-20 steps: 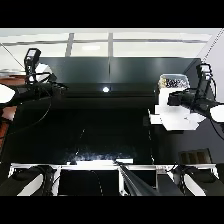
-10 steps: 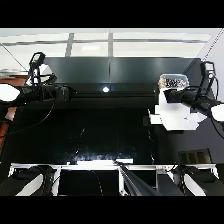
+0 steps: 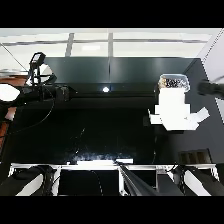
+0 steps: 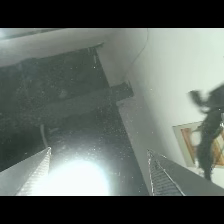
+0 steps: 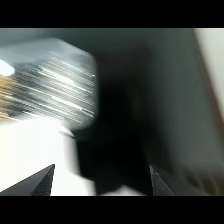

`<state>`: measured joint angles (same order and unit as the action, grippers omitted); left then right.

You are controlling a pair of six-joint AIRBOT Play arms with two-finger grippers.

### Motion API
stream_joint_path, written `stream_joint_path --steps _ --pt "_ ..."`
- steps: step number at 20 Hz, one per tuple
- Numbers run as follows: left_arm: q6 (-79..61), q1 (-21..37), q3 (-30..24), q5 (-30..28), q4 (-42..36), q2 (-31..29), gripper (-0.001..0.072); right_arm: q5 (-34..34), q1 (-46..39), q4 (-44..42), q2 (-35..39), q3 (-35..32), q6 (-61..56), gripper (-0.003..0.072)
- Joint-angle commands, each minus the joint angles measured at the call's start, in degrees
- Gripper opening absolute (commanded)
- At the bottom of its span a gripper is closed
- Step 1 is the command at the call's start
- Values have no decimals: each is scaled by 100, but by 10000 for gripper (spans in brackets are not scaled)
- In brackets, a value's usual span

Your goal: Fold the box and place the chain.

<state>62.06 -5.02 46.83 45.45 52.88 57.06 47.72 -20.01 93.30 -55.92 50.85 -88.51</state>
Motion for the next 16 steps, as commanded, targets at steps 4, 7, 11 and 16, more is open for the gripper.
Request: stream_joint_path --steps 4,7,11,16 --pt "-9 -4 -2 0 -2 2 709 2317 -2168 -1978 -1102 407 2304 688" --pt "-11 -2 -2 -2 2 2 709 2695 -2135 -2114 -1596 592 2365 688" --pt "-9 -2 -2 0 22 2 709 3001 -1690 -1952 -2216 1093 2365 688" --pt "-9 -2 -2 4 20 2 709 3047 -1331 -964 -2798 1449 2299 687"
